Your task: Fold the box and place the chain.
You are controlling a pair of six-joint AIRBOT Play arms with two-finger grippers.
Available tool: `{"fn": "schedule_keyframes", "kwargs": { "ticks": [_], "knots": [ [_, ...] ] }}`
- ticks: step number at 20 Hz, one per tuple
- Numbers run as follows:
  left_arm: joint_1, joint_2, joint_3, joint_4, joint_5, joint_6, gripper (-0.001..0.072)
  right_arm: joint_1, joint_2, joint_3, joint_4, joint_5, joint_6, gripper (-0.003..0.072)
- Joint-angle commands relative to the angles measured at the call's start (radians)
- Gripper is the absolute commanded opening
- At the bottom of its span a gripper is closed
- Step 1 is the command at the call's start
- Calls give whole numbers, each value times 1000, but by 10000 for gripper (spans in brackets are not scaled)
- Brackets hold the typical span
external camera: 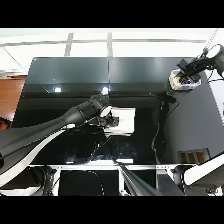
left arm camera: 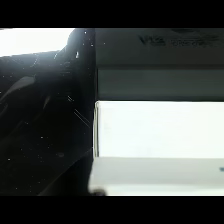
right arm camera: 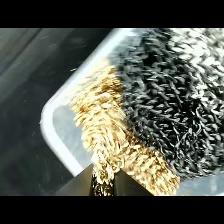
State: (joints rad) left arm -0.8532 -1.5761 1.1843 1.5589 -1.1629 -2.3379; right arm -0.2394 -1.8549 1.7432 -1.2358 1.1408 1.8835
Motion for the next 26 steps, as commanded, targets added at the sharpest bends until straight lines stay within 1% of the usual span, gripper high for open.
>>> {"fn": "schedule_keyframes", "kwargs": {
  "ticks": [1, 4, 9, 15, 22, 24, 26],
  "knots": [
    [0, -1, 0, 0, 2, 0, 25, -7, 80, 1, 6, 42, -180, 17],
    [0, -1, 0, 0, 1, 0, 25, -8, 172, 1, 6, 58, -233, 17],
    [0, -1, 0, 0, 1, 0, 25, -10, 303, 2, 6, 55, -259, 17],
    [0, -1, 0, 0, 1, 0, 25, -10, 435, 6, 6, 15, -274, 16],
    [0, -1, 0, 0, -2, 0, 25, -10, 493, 160, 73, 49, -282, 16],
    [0, -1, 0, -2, -1, 0, 25, -10, 519, 179, 83, 67, -292, 16],
    [0, -1, 0, 0, -1, 0, 25, -10, 562, 179, 151, 80, -370, 16]
  ]
}}
